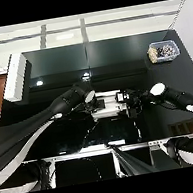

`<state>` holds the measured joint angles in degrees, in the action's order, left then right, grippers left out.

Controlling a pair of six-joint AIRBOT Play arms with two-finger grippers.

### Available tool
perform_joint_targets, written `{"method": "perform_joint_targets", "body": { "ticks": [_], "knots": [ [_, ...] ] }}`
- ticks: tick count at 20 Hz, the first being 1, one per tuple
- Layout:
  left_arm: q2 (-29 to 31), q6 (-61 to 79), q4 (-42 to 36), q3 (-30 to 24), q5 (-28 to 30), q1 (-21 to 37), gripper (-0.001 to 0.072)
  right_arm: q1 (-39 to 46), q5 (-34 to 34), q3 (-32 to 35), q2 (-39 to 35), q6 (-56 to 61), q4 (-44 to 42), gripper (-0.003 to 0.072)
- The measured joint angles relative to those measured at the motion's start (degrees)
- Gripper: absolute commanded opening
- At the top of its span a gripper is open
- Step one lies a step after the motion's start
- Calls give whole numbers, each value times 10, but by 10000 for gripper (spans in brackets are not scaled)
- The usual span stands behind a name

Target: Fold the box and place the chain.

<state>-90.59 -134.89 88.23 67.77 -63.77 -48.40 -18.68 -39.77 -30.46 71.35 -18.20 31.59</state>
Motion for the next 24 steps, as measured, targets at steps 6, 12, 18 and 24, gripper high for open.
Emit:
{"method": "perform_joint_targets", "body": {
  "ticks": [6,12,18,24],
  "knots": [
    [-1,2,0,0,0,0,27,0,2,0,-3,9,3,717],
    [-1,10,0,0,0,0,28,0,-19,0,-52,46,53,714],
    [-1,12,-2,0,0,0,28,0,-31,0,-70,54,113,421],
    [-1,13,-4,0,-1,0,28,-1,-26,0,-72,56,82,241]
  ]
}}
